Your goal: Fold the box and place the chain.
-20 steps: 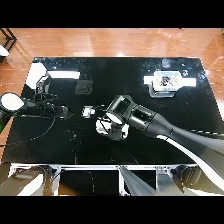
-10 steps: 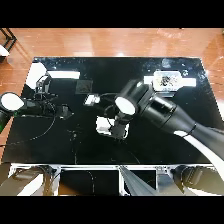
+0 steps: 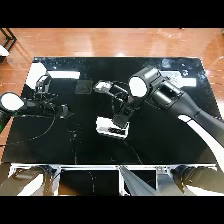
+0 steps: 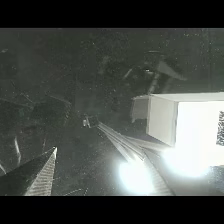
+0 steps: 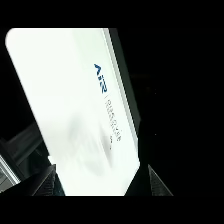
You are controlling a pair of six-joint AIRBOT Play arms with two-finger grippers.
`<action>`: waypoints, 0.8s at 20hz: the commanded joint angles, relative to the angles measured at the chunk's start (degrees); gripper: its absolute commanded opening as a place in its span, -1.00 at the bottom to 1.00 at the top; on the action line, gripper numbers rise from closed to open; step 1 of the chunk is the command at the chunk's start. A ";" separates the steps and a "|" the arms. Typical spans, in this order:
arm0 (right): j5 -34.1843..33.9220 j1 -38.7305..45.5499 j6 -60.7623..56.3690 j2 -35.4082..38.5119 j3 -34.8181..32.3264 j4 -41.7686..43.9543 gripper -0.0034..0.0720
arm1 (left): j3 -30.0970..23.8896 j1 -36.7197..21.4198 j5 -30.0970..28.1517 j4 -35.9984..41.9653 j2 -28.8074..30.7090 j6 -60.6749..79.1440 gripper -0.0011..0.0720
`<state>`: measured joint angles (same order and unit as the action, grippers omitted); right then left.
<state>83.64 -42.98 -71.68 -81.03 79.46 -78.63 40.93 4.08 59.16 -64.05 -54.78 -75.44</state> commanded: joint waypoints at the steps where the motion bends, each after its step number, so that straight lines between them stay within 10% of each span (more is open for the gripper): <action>1: -0.57 0.48 0.44 -0.94 -2.19 0.83 0.96 | 0.07 -0.07 -0.13 -0.31 0.00 0.04 0.78; 11: -3.06 0.48 2.56 -1.05 -4.15 3.37 0.91 | 0.07 -0.07 -0.20 -0.63 0.00 0.02 0.78; 13: -2.91 0.46 3.15 -1.09 -4.46 3.43 0.50 | 0.07 -0.07 -0.20 -0.66 0.00 0.02 0.78; 16: -2.91 0.46 3.15 -1.09 -5.57 3.43 0.50 | 0.07 -0.07 -0.20 -0.66 0.00 0.02 0.78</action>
<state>80.77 -42.50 -68.77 -82.08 74.67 -75.29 40.93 4.08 58.98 -64.69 -54.78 -75.42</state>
